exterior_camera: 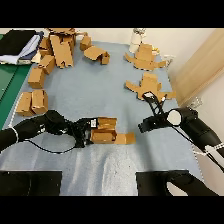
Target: Fold the box.
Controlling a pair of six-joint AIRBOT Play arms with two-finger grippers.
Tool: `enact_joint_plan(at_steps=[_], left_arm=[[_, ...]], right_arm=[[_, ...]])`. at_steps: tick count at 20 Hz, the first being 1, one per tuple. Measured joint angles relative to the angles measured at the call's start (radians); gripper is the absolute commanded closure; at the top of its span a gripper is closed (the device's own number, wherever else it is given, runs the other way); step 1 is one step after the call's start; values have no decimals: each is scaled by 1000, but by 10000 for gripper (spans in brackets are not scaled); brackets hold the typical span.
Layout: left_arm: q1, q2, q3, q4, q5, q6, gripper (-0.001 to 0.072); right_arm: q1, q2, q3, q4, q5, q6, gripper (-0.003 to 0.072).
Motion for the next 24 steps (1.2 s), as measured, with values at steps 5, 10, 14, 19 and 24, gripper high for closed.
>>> enact_joint_plan(at_steps=[5,10,14,19,24], left_arm=[[0,0,0,0,0,0,118],[0,0,0,0,0,-6,118],[0,0,0,0,0,-7,118],[0,0,0,0,0,-8,118],[0,0,0,0,0,-8,118]], right_arm=[[-16,-19,-101,167,-12,90,684],[40,-28,-147,294,-79,108,684],[74,-32,-156,342,-118,114,684],[88,-57,-159,410,-146,111,684],[90,-64,-159,511,-152,65,683]])
